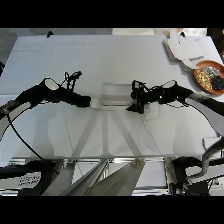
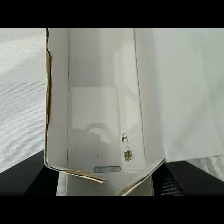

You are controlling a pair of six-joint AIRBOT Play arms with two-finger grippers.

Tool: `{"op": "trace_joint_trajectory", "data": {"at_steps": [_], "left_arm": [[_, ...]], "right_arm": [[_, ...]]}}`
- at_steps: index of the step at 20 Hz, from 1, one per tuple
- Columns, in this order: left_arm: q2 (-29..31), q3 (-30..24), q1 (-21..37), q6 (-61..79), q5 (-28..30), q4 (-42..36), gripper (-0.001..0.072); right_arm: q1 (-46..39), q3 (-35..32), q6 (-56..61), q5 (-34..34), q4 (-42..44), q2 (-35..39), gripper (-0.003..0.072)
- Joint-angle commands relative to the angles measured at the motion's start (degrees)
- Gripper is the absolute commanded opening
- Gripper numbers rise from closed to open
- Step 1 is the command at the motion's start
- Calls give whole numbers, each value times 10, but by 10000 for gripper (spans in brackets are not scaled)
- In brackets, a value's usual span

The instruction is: Fold the box and place the chain.

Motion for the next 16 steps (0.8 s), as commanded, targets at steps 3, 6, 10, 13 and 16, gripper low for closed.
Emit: {"op": "trace_joint_trajectory", "data": {"at_steps": [3,6,10,13,16], "left_arm": [[1,0,0,35,-21,-52,7],[7,0,0,42,-23,-53,20],[17,0,0,42,-9,-65,130],[22,0,0,43,-8,-72,154],[22,0,0,63,10,-82,155]], "right_arm": [[0,0,0,0,0,0,521],[0,0,0,0,0,0,521],[0,0,0,0,0,0,521],[0,0,0,0,0,0,521],[0,0,0,0,0,0,521]]}}
